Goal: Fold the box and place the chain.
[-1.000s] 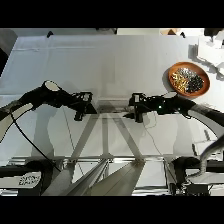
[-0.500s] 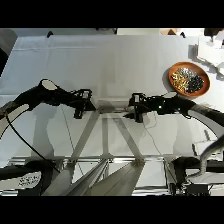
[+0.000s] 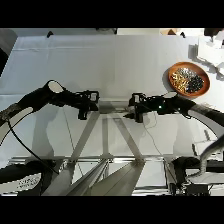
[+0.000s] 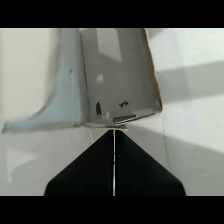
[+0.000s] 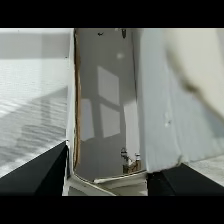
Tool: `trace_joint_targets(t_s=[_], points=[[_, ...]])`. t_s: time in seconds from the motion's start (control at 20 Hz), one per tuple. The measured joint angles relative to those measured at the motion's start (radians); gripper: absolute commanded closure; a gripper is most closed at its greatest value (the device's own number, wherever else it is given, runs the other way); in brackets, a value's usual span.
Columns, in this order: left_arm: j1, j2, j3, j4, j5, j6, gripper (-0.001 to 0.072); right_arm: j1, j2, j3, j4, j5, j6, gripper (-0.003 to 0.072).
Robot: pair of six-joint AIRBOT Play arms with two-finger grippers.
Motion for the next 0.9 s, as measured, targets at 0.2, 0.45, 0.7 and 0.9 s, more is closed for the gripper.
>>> trace_joint_targets(t_s=[0.2,0.45,0.7,0.9], points=[[-0.019,0.000,0.000,0.003,0.042,-0.010,0.0703,0.000,0.000,0.000,0.002,-0.001,0.000,0.0279],[-0.025,0.000,0.000,-0.006,0.052,-0.014,0.0436,0.000,0.000,0.000,0.003,-0.003,0.001,0.0279],[-0.026,0.000,0.000,-0.012,0.056,-0.026,0.0438,0.000,0.000,0.000,0.001,-0.001,0.001,0.0279],[-0.026,0.000,0.000,-0.014,0.049,-0.028,0.0706,0.000,0.000,0.000,-0.004,0.006,-0.002,0.0279]])
